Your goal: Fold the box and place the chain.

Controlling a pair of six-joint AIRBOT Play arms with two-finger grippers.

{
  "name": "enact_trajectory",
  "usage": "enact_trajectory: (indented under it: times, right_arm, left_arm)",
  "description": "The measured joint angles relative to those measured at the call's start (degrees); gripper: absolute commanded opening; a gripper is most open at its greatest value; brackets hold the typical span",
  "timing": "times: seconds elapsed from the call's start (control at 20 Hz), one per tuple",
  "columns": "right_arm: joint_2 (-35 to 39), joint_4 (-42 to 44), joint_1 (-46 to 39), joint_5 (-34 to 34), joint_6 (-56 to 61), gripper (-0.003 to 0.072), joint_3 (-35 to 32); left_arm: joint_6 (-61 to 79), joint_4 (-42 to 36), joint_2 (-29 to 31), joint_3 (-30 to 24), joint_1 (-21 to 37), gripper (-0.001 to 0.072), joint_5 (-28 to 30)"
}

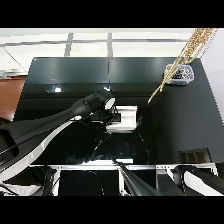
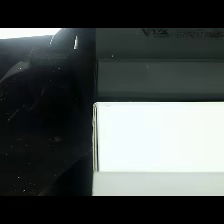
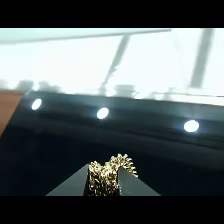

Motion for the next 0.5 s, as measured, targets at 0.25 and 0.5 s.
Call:
enact_trajectory:
  times: [0.25, 0.5]
  right_arm:
    - [5.29, 1.07, 10.12, 3.54, -0.48, 0.0014, -3.23]
    - [6.34, 1.16, 19.87, 7.02, 0.28, 0.0014, -3.93]
  left_arm:
    - [0.00, 0.00, 0.00, 0.00, 0.00, 0.0028, -0.04]
    - [-0.02, 0.00, 0.00, 0.00, 0.00, 0.0028, -0.09]
